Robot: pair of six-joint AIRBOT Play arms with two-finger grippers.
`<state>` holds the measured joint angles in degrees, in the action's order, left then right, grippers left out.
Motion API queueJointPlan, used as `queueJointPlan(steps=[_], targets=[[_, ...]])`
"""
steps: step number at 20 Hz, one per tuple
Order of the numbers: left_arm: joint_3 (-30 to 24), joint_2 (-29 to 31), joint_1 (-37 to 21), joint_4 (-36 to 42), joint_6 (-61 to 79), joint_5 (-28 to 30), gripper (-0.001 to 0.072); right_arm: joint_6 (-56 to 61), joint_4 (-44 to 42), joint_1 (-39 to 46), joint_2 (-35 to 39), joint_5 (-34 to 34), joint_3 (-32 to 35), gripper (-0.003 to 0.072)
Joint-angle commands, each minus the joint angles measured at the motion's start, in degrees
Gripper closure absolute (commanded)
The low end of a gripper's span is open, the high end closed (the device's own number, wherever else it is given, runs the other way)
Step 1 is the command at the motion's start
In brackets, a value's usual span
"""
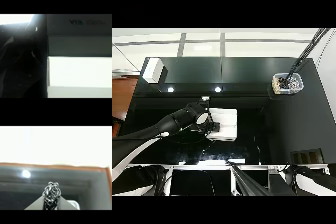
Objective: Fold the box and place the chain.
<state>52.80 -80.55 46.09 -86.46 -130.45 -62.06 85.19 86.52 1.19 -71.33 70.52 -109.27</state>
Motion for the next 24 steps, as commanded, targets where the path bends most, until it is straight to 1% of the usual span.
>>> queueJointPlan(steps=[1,3,7,11,15,18,24], targets=[[0.02,-0.02,0.02,-0.04,0.0,-0.02,0.0678,-4.26,-9.11,-0.07,3.69,4.57,-3.78,0.066],[0.02,-0.02,0.02,-0.07,0.0,-0.02,0.0679,-6.05,-11.08,-0.94,5.73,7.61,-3.78,0.066],[0.04,-0.02,0.02,-0.04,0.0,0.0,0.0678,-7.28,-12.17,-5.51,9.44,8.52,-3.48,0.066],[0.04,-0.02,0.0,-0.07,0.0,-0.04,0.0679,-7.93,-12.15,-11.02,12.17,10.73,-0.2,0.066],[0.04,-0.02,0.0,-0.07,0.0,-0.11,0.0678,-8.55,-12.17,-15.15,12.76,13.49,3.3,0.0661],[0.04,-0.02,0.0,-0.07,0.04,-0.13,0.0679,-8.74,-12.17,-17.81,12.76,13.55,5.38,0.0661],[0.04,-0.02,0.0,-0.09,0.04,-0.02,0.0679,-8.74,-12.63,-22.64,12.74,14.14,5.55,0.0661]])
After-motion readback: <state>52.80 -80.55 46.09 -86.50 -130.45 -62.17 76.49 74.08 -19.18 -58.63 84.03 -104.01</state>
